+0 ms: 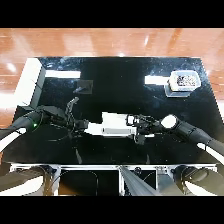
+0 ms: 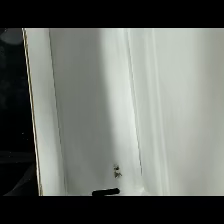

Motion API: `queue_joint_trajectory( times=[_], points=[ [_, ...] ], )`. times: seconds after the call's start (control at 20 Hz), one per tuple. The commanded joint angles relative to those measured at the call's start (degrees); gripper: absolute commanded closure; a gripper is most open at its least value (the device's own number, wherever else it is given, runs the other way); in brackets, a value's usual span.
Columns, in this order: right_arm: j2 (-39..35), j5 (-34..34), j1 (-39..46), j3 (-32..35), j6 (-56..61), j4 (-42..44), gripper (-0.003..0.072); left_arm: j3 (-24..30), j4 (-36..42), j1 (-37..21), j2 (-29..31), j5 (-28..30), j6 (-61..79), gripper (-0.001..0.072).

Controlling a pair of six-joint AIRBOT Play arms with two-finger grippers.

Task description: Fold the box and place the chain.

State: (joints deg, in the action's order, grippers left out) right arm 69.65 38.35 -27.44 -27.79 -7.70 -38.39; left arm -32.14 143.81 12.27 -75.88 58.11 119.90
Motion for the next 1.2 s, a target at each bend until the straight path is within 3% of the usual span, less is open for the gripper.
queue_joint_trajectory(
  times=[0.0,0.05,0.1,0.4,0.65,0.95,1.15],
  points=[
    [0.0,0.0,-0.1,0.0,0.0,0.0,0.0199,-1.7,0.9,0.7,-0.4,4.8,0.4,0.0323],
    [0.0,0.0,-0.1,0.0,0.0,0.0,0.0198,-2.5,0.9,0.7,-0.4,5.7,0.4,0.0148],
    [0.0,0.0,-0.1,0.0,0.0,0.0,0.0199,-3.5,0.9,0.7,-0.4,7.0,0.4,0.0118],
    [0.0,0.0,-0.1,0.0,0.0,0.0,0.0199,-7.8,1.0,0.7,-0.4,12.1,-1.2,0.0097],
    [0.0,0.0,-0.1,0.0,0.1,0.0,0.0199,-9.0,2.0,1.1,-0.4,12.4,-2.6,0.0097],
    [0.0,0.0,-0.1,0.0,0.1,0.0,0.0198,-9.3,-1.2,10.2,2.0,1.0,-12.3,0.0097],
    [0.0,0.0,-0.1,0.0,0.1,0.0,0.0198,-9.3,-10.8,16.4,5.4,-9.2,-22.8,0.0097]
  ],
)
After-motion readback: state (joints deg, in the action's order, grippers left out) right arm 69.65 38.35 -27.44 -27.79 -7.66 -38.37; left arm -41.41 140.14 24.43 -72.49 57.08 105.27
